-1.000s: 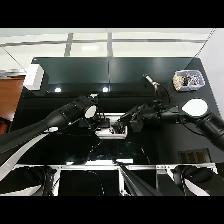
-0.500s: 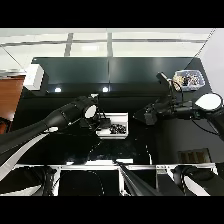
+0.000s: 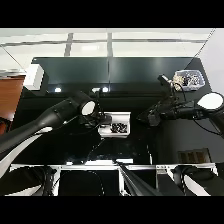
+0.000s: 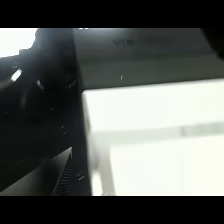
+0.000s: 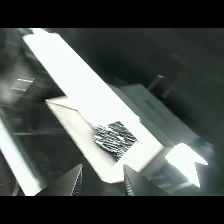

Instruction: Fold the box and place the chain.

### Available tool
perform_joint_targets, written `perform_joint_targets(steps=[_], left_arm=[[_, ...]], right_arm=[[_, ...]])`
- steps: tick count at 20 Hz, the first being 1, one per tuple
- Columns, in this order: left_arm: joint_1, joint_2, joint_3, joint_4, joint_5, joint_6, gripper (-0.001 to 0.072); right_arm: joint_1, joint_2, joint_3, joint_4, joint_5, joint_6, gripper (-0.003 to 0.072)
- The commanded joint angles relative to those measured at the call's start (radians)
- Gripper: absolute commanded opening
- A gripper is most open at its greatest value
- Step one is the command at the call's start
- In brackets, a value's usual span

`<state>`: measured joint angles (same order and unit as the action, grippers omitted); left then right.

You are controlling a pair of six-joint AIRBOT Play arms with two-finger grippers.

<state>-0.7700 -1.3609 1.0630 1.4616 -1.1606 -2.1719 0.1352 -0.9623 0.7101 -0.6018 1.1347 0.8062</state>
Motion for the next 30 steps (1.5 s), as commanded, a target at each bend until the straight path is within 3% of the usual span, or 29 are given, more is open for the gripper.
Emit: perform_joint_targets(steps=[1, 3, 5, 8, 9, 11, 12, 16, 18, 20, 23, 26, 30], left_arm=[[0.008, 0.13, -0.034, 0.134, -0.129, 0.117, 0.0404], [0.055, 0.261, -0.115, 0.161, -0.101, 0.191, 0.0403], [0.155, 0.409, -0.242, 0.108, -0.002, 0.275, 0.0403], [0.441, 0.522, -0.437, -0.213, 0.129, 0.596, 0.0404], [0.55, 0.509, -0.475, -0.394, 0.122, 0.787, 0.0434], [0.684, 0.453, -0.515, -0.618, 0.066, 1.211, 0.0702], [0.71, 0.424, -0.523, -0.634, 0.058, 1.387, 0.0703], [0.704, 0.313, -0.531, -0.718, 0.113, 1.943, 0.0705], [0.666, 0.254, -0.53, -0.827, 0.112, 2.2, 0.0705], [0.599, 0.205, -0.521, -0.84, 0.113, 2.382, 0.0705], [0.504, 0.138, -0.485, -0.815, 0.146, 2.418, 0.0705], [0.43, 0.105, -0.466, -0.815, 0.255, 2.431, 0.0705], [0.412, 0.097, -0.466, -0.82, 0.311, 2.43, 0.0703]], right_arm=[[-0.05, 0.001, 0.0, -0.102, -0.005, 0.06, 0.0313], [-0.092, 0.001, 0.0, -0.14, -0.007, 0.1, 0.0313], [-0.117, 0.001, 0.0, -0.144, -0.022, 0.126, 0.0314], [-0.119, 0.001, 0.0, -0.14, -0.039, 0.171, 0.0314], [-0.119, 0.001, 0.0, -0.14, -0.055, 0.183, 0.0313], [-0.119, 0.001, 0.0, -0.133, -0.095, 0.19, 0.0314], [-0.119, 0.001, 0.0, -0.133, -0.108, 0.196, 0.0314], [-0.119, 0.001, 0.0, -0.133, -0.104, 0.248, 0.0313], [-0.119, 0.001, 0.0, -0.132, -0.093, 0.266, 0.0313], [-0.119, 0.001, 0.0, -0.133, -0.071, 0.269, 0.0314], [-0.119, 0.001, 0.0, -0.132, -0.054, 0.271, 0.0313], [-0.119, 0.001, 0.0, -0.132, -0.054, 0.272, 0.0314], [-0.119, 0.001, 0.0, -0.132, -0.053, 0.272, 0.0313]])
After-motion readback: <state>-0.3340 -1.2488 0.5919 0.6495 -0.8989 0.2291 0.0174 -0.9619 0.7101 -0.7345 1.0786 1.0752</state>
